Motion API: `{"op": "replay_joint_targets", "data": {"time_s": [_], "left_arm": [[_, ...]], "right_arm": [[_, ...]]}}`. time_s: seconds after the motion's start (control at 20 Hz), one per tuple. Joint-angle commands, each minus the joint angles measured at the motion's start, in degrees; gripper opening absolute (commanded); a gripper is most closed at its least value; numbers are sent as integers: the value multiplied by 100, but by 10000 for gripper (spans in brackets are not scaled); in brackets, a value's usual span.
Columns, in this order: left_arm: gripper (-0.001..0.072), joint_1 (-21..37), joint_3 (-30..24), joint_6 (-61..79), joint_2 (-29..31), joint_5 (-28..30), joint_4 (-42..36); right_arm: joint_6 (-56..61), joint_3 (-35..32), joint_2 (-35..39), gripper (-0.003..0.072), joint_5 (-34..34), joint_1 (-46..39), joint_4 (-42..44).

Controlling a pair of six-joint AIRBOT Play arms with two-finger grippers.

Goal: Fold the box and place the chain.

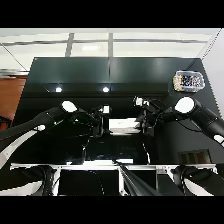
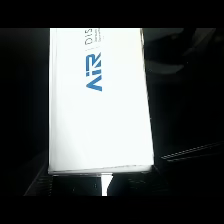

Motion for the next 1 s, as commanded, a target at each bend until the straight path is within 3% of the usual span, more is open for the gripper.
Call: {"op": "replay_joint_targets", "data": {"time_s": [0.0,0.35,0.45,0.95], "left_arm": [[500,-4,0,13,0,-22,7],[500,-4,0,13,0,-22,9],[500,-4,0,13,0,-22,9],[500,-4,0,13,0,-20,9]], "right_arm": [[28,0,-15,318,-74,7,-144],[223,2,-13,323,26,4,-144],[251,2,-13,389,31,7,-144],[610,7,437,378,175,-9,-103]]}}
